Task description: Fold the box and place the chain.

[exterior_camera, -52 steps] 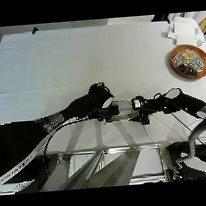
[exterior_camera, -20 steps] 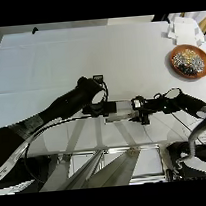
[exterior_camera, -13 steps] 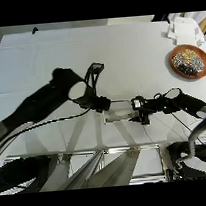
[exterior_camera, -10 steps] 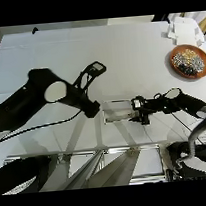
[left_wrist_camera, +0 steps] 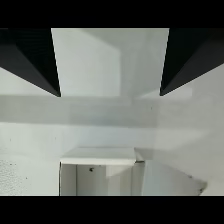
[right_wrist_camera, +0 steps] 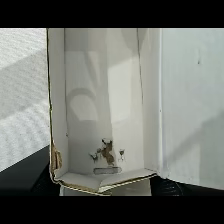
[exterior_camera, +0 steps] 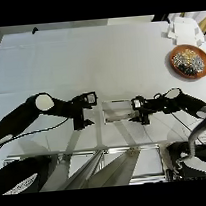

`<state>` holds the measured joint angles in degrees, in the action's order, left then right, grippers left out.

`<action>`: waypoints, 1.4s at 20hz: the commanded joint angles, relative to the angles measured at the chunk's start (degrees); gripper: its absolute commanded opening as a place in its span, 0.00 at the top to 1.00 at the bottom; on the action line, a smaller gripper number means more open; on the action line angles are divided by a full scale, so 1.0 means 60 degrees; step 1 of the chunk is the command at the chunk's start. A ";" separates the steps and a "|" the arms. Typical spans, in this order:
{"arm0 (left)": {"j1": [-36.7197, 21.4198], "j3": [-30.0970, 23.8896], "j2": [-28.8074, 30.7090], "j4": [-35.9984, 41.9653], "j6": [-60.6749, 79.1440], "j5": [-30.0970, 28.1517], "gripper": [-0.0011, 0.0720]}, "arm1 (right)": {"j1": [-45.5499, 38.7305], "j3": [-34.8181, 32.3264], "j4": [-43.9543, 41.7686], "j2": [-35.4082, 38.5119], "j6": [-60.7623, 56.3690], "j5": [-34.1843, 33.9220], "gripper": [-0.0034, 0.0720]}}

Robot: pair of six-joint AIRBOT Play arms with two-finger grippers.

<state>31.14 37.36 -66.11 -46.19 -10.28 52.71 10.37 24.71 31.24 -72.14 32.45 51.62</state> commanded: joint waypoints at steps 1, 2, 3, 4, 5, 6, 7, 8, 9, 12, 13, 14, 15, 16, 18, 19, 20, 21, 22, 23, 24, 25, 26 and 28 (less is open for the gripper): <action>-0.0259 -0.0321 -0.1362 0.2186 0.3526 -0.0339 0.03 | -0.0004 0.0007 -0.0004 0.0007 -0.0004 0.0004 0.53; -0.0229 -0.0321 -0.1661 0.2510 0.3894 -0.0412 0.03 | -0.0004 0.0007 -0.0004 0.0007 -0.0004 0.0000 0.53; -0.0200 -0.0321 -0.1858 0.2798 0.4076 -0.0576 0.02 | -0.0004 0.0007 -0.0004 0.0007 -0.0004 0.0004 0.53; -0.0182 -0.0321 -0.1953 0.2947 0.4113 -0.0794 0.02 | -0.0004 0.0007 -0.0004 0.0007 -0.0004 0.0000 0.53; -0.0171 -0.0321 -0.1996 0.3089 0.4142 -0.0994 0.02 | -0.0004 0.0007 -0.0004 0.0007 -0.0004 0.0004 0.53; -0.0171 -0.0321 -0.2004 0.3180 0.4299 -0.1078 0.02 | -0.0004 0.0007 -0.0004 0.0007 -0.0004 0.0000 0.53; -0.0171 -0.0321 -0.2004 0.3333 0.4393 -0.1107 0.02 | -0.0004 0.0007 -0.0004 0.0007 -0.0004 0.0000 0.53; -0.0168 -0.0321 -0.2004 0.3544 0.4503 -0.1104 0.02 | -0.0004 0.0007 -0.0004 0.0007 -0.0004 0.0000 0.53; -0.0160 -0.0321 -0.2007 0.3738 0.4503 -0.1107 0.02 | -0.0004 0.0007 -0.0004 0.0007 -0.0004 0.0000 0.53; 0.0033 -0.0324 -0.2007 0.3891 0.4499 -0.1333 0.02 | -0.0004 0.0007 -0.0004 0.0007 -0.0004 0.0004 0.53; 0.0135 -0.0324 -0.2011 0.3901 0.4495 -0.1424 0.02 | -0.0004 0.0007 -0.0004 0.0007 -0.0004 0.0000 0.53; 0.0262 -0.0321 -0.2014 0.3912 0.4495 -0.1475 0.02 | -0.0004 0.0007 -0.0004 0.0007 -0.0004 0.0000 0.53; 0.0382 -0.0324 -0.2022 0.3912 0.4492 -0.1508 0.02 | -0.0004 0.0007 -0.0004 0.0007 -0.0004 0.0000 0.53; 0.0481 -0.0324 -0.2051 0.3916 0.4466 -0.1541 0.02 | -0.0004 0.0007 -0.0004 0.0007 -0.0004 0.0000 0.53; 0.0568 -0.0324 -0.2160 0.3909 0.4459 -0.1537 0.02 | -0.0004 0.0007 -0.0004 0.0007 -0.0004 0.0000 0.53; 0.0597 -0.0324 -0.2215 0.3905 0.4415 -0.1537 0.02 | -0.0004 0.0007 -0.0004 0.0007 -0.0004 0.0004 0.53; 0.0601 -0.0324 -0.2248 0.3909 0.4299 -0.1519 0.02 | -0.0004 0.0007 -0.0004 0.0007 -0.0004 0.0000 0.53; 0.0601 -0.0324 -0.2255 0.3891 0.4135 -0.1515 0.02 | -0.0004 0.0007 -0.0004 0.0007 -0.0004 0.0000 0.53; 0.0601 -0.0324 -0.2255 0.3829 0.3993 -0.1512 0.02 | -0.0004 0.0007 -0.0004 0.0007 -0.0004 0.0000 0.53; 0.0597 -0.0324 -0.2255 0.3792 0.3960 -0.1483 0.02 | -0.0004 0.0007 -0.0004 0.0007 -0.0004 0.0004 0.53; 0.0597 -0.0324 -0.2255 0.3759 0.3960 -0.1435 0.02 | -0.0004 0.0007 -0.0004 0.0007 -0.0004 0.0000 0.53; 0.0601 -0.0324 -0.2255 0.3734 0.3960 -0.1377 0.02 | -0.0004 0.0007 -0.0004 0.0007 -0.0004 0.0000 0.53; 0.0601 -0.0324 -0.2255 0.3679 0.3960 -0.1286 0.02 | -0.0004 0.0007 -0.0004 0.0007 -0.0004 0.0000 0.53; 0.0601 -0.0324 -0.2255 0.3515 0.3960 -0.1144 0.02 | -0.0004 0.0007 -0.0004 0.0007 -0.0004 0.0000 0.53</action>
